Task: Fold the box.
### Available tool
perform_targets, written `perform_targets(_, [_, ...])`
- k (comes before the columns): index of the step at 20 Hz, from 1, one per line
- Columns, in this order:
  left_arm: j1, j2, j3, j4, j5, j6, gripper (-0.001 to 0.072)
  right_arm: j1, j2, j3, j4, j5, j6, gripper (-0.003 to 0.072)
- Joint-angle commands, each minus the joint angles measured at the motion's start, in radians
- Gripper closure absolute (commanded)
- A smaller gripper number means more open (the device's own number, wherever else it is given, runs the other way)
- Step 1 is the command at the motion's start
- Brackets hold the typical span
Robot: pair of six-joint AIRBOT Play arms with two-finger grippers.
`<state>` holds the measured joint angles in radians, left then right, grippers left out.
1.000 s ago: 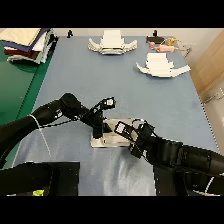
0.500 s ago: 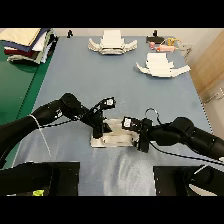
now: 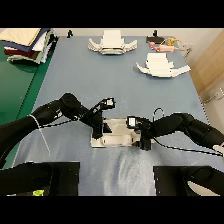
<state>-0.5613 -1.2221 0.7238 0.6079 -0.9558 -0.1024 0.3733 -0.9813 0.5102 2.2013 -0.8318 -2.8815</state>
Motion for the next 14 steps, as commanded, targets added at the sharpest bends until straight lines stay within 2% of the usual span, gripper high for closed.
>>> perform_targets(1, [0.000, 0.000, 0.000, -0.002, 0.004, 0.000, 0.0695, -0.008, -0.014, 0.000, 0.025, -0.008, 0.008, -0.0034])
perform_targets(8, [0.000, -0.001, 0.000, -0.002, 0.004, 0.000, 0.0695, -0.009, -0.029, 0.000, -0.005, -0.015, -0.026, -0.0034])
perform_targets(10, [0.000, -0.001, 0.000, -0.002, 0.004, 0.000, 0.0695, -0.034, -0.063, 0.000, 0.042, -0.021, -0.120, -0.0034])
perform_targets(14, [0.000, -0.001, 0.000, -0.002, 0.004, 0.000, 0.0695, -0.073, -0.108, 0.000, 0.068, -0.020, -0.126, -0.0033])
